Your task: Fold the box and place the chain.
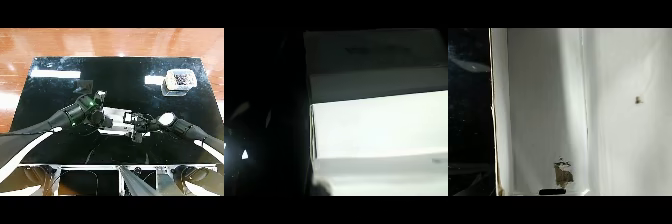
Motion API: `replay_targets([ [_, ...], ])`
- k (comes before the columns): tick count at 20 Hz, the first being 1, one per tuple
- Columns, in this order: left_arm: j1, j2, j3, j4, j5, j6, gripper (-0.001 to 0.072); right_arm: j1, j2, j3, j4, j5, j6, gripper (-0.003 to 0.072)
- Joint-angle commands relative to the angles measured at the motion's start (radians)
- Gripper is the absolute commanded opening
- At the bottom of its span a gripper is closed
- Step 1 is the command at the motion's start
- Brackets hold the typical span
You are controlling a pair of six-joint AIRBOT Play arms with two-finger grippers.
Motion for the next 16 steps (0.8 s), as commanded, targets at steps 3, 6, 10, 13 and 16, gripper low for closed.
replay_targets([
  [3, -0.002, -0.033, 0.001, 0.002, 0.001, -0.009, 0.0261, 0.001, 0.000, 0.000, -0.001, -0.002, 0.000, 0.0546],
  [6, -0.002, -0.033, 0.001, -0.001, 0.002, -0.008, 0.0261, 0.001, 0.000, 0.000, 0.000, -0.002, 0.000, 0.0546],
  [10, -0.002, -0.040, 0.001, -0.003, -0.016, -0.009, 0.0261, 0.001, 0.000, 0.000, -0.001, -0.002, 0.000, 0.0546],
  [13, -0.002, -0.044, 0.001, 0.001, -0.016, -0.009, 0.0260, 0.001, 0.000, 0.000, 0.000, -0.002, 0.000, 0.0546],
  [16, -0.002, -0.046, 0.001, 0.000, -0.021, -0.008, 0.0259, 0.001, 0.000, 0.000, 0.000, -0.002, 0.000, 0.0546],
])
